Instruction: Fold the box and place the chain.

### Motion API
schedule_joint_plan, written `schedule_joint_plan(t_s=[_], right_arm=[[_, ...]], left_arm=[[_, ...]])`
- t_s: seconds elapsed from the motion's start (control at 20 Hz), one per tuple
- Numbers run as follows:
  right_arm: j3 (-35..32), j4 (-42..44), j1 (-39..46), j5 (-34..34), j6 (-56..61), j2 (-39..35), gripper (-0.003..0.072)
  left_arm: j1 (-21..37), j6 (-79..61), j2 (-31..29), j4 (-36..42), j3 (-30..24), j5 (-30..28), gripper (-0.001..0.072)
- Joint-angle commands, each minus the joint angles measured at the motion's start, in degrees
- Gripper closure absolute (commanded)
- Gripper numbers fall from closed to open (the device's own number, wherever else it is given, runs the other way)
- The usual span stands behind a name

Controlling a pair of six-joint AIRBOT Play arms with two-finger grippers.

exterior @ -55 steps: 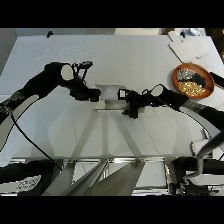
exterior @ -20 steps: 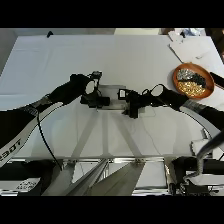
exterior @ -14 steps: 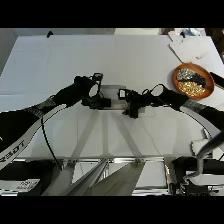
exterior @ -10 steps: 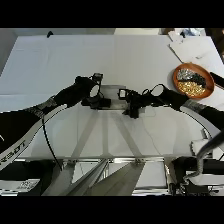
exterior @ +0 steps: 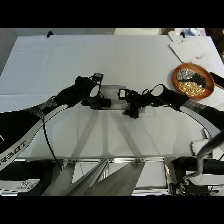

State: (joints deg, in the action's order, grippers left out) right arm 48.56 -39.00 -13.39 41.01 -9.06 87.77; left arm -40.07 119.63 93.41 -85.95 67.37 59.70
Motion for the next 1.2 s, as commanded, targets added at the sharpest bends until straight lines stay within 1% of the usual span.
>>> schedule_joint_plan(t_s=[0.0,0.05,0.1,0.15,0.2,0.25,0.3,0.5,0.65,0.7,0.75,0.8,0.85,0.95,1.15], right_arm=[[0.00,0.00,-0.07,-0.09,-0.02,-0.02,0.0388],[0.00,0.00,-0.07,-0.07,-0.02,-0.02,0.0388],[0.00,0.00,-0.07,-0.07,-0.02,-0.02,0.0388],[0.00,0.00,-0.07,-0.07,-0.02,-0.02,0.0388],[0.00,0.00,-0.07,-0.09,-0.02,-0.02,0.0388],[0.00,0.00,-0.07,-0.07,-0.04,-0.02,0.0388],[0.00,0.00,-0.07,-0.07,-0.02,-0.02,0.0388],[0.00,0.00,-0.07,-0.09,-0.02,-0.02,0.0388],[0.00,0.02,-0.07,-0.07,-0.02,-0.02,0.0388],[0.00,0.00,-0.07,-0.07,-0.04,-0.02,0.0388],[0.00,0.00,-0.07,-0.07,-0.02,-0.02,0.0388],[0.00,0.00,-0.07,-0.07,-0.02,-0.02,0.0388],[0.00,0.00,-0.07,-0.07,-0.04,-0.02,0.0388],[0.00,0.00,-0.07,-0.07,-0.02,-0.02,0.0388],[0.00,0.00,-0.07,-0.07,-0.02,-0.02,0.0388]], left_arm=[[0.07,-0.31,-1.33,-0.48,0.02,-2.99,0.0690],[0.15,-0.48,-2.08,-0.50,0.02,-3.78,0.0626],[0.24,-1.20,-2.78,-0.61,0.02,-4.31,0.0493],[0.33,-1.31,-3.32,-1.16,0.02,-4.68,0.0406],[0.48,-1.49,-3.80,-1.60,0.02,-4.63,0.0383],[0.72,-3.02,-4.22,-1.66,0.02,-4.09,0.0326],[0.85,-4.17,-4.50,-1.64,0.02,-3.02,0.0285],[1.36,-7.15,-5.86,-1.75,0.02,0.35,0.0286],[1.86,-7.87,-6.10,-1.70,0.00,1.09,0.0292],[1.90,-7.76,-5.99,-1.70,0.00,0.92,0.0325],[1.95,-7.76,-5.97,-1.68,-0.02,0.35,0.0394],[1.95,-7.76,-5.81,-1.46,-0.02,-0.59,0.0481],[1.95,-7.76,-5.57,-0.79,-0.02,-1.53,0.0526],[1.95,-7.78,-4.55,1.55,-0.02,-3.02,0.0530],[1.84,-7.72,-2.08,1.90,-0.02,-1.40,0.0529]])
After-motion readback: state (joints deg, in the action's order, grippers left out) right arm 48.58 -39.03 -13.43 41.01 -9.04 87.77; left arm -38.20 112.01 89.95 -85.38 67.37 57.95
